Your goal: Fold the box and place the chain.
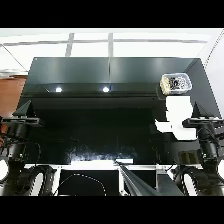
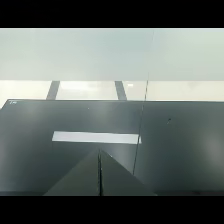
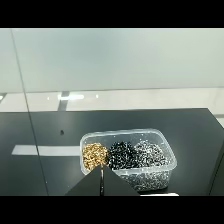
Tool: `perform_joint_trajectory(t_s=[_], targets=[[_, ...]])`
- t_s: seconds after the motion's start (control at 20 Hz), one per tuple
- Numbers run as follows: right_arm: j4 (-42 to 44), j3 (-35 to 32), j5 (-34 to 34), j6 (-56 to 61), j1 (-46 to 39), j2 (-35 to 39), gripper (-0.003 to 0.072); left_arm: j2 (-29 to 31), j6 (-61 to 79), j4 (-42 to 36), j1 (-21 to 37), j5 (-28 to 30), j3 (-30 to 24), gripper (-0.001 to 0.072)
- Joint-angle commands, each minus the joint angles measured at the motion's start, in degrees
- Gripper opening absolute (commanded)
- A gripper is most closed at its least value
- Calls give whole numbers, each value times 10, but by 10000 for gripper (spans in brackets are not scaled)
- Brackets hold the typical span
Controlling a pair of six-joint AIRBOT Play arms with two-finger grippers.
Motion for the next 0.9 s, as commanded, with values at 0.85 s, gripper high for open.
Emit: perform_joint_trajectory(t_s=[0.85], targets=[[42, 118, -52, 19, 0, -26, 25, -161, -9, 51, 0, 14, 192, 31]])
